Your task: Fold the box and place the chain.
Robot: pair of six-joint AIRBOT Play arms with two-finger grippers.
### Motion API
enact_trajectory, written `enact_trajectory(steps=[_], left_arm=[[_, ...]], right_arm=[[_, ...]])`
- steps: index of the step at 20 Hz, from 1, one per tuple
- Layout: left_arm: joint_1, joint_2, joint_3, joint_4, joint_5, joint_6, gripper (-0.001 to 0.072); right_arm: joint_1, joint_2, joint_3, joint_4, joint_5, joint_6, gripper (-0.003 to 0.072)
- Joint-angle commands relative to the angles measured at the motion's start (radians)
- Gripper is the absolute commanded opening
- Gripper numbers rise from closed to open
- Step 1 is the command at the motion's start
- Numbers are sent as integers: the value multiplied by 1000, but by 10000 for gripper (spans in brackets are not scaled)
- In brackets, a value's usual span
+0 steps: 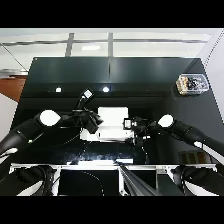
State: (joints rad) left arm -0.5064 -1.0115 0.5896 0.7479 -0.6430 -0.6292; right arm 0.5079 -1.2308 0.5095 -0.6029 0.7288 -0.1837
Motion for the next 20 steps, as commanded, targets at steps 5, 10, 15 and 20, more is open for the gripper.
enact_trajectory(steps=[5, 10, 15, 20], left_arm=[[85, 161, 13, 401, -425, 71, 701], [8, 117, -89, 275, -249, 348, 701], [-47, 53, -132, 185, -36, 350, 701], [-54, 26, -132, 145, -44, 350, 503]], right_arm=[[1, -1, -1, 0, 0, 0, 540], [1, -1, -1, 0, 0, 0, 540], [1, -1, -1, 0, 0, 0, 540], [1, -1, -1, 0, 0, 0, 540]])
